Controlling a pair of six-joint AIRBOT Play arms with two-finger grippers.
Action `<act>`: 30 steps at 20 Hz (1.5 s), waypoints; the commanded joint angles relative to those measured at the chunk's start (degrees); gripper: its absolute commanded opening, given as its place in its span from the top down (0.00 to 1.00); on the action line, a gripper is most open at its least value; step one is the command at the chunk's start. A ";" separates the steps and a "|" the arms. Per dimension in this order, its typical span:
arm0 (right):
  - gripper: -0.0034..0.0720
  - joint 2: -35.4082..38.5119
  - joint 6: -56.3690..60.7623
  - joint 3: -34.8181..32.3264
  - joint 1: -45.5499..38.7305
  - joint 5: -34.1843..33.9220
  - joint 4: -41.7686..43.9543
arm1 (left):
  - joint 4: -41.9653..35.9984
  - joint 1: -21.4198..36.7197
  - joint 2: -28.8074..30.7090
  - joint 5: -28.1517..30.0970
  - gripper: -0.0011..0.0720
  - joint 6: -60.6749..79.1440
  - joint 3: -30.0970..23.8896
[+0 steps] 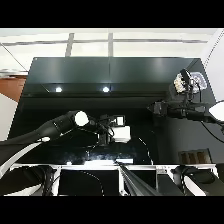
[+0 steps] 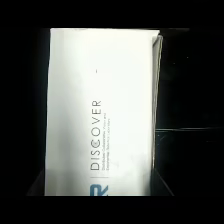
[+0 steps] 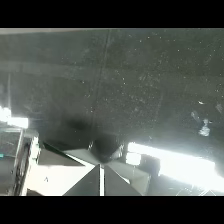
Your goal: Fold the box and place the chain.
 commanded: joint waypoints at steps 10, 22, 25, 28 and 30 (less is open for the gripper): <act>0.90 0.04 1.62 0.02 0.00 -0.22 0.17 | 11.80 45.53 -5.20 -1.31 0.49 -33.59 21.35; 0.90 0.02 5.88 0.02 0.00 -0.26 0.13 | 26.86 60.98 -37.16 -9.79 0.49 -47.39 60.74; 0.90 0.02 5.90 0.02 0.00 -0.42 0.04 | 26.91 60.98 -39.36 -10.56 0.49 -48.35 61.24; 0.90 0.02 5.90 0.02 0.00 -0.39 -0.04 | 27.32 61.00 -39.76 -9.75 0.49 -48.30 61.24; 0.90 0.02 5.97 0.02 0.00 -0.35 -0.04 | 27.61 61.02 -39.76 -7.93 0.21 -48.30 61.29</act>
